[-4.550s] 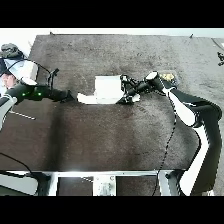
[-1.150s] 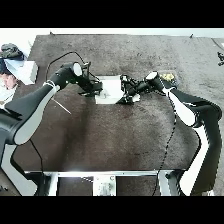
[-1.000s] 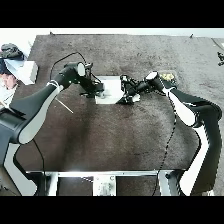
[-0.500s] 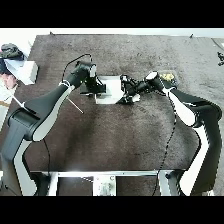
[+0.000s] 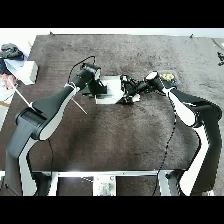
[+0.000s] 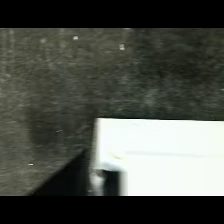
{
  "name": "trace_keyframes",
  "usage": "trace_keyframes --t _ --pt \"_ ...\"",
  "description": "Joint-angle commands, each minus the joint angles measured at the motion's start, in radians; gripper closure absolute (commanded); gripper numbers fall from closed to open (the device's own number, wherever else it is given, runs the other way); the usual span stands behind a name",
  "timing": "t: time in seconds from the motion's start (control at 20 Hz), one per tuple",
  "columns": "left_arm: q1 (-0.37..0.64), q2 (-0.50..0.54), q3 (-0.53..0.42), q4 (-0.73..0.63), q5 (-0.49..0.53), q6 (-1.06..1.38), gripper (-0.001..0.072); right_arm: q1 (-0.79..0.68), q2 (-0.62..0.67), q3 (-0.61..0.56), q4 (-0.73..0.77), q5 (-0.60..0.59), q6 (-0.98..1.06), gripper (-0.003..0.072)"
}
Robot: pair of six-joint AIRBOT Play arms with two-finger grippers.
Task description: Fold the box and place the chain.
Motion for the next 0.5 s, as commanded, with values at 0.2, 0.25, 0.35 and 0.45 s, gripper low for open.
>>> trace_keyframes --t 0.2,0.25,0.35,0.45 --pt "-0.001 -0.003 0.003 0.021 -0.004 -0.008 0.0698 0.000 -0.001 0.000 0.000 0.000 0.000 0.0236" --pt "-0.001 -0.003 0.003 0.021 -0.003 -0.008 0.0696 0.000 -0.001 0.000 0.000 0.000 0.000 0.0235" --pt "-0.001 -0.001 0.003 -0.008 0.000 0.003 0.0501 0.000 -0.001 0.000 0.000 0.000 0.000 0.0235" --pt "-0.001 0.005 0.004 -0.032 0.011 0.059 0.0491 0.000 -0.001 0.000 0.000 0.000 0.000 0.0236"
